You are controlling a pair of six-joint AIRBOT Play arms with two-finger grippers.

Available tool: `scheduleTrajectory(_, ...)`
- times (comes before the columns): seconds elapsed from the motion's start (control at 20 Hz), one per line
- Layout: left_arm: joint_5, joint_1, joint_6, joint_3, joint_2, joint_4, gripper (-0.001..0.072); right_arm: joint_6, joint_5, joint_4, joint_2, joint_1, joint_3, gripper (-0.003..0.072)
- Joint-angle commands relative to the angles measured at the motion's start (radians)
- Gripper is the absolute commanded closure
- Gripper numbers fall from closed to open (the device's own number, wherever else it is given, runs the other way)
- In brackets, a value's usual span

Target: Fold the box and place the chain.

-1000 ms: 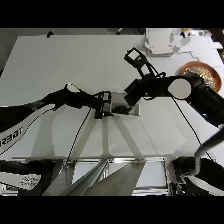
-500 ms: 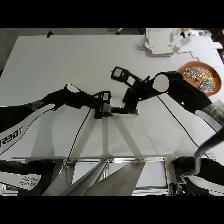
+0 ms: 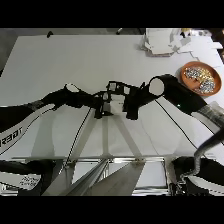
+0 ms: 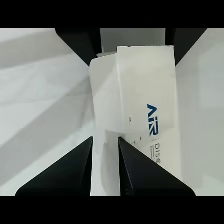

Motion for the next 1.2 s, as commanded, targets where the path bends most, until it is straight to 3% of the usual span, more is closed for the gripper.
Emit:
scheduleTrajectory(0.0,0.002,0.000,0.000,0.000,0.000,0.001,0.0501,-0.019,-0.031,-0.024,0.065,0.001,0.000,0.0477)
scheduleTrajectory(0.35,0.002,0.000,0.000,0.000,0.000,0.001,0.0501,-0.120,-0.062,-0.018,0.169,0.001,0.000,0.0478)
scheduleTrajectory(0.5,0.001,0.000,0.000,0.000,0.000,0.001,0.0501,-0.158,-0.066,-0.011,0.151,-0.011,0.000,0.0474)
scheduleTrajectory(0.6,0.002,0.000,0.000,0.000,0.000,0.001,0.0501,-0.183,-0.073,0.008,0.117,-0.032,0.000,0.0372)
scheduleTrajectory(0.85,0.002,0.000,0.000,0.000,0.000,0.001,0.0501,-0.195,-0.030,0.023,0.047,-0.044,-0.001,0.0372)
scheduleTrajectory(1.15,0.002,0.000,0.000,0.000,0.000,0.001,0.0501,-0.195,-0.062,0.005,0.027,-0.044,-0.039,0.0372)
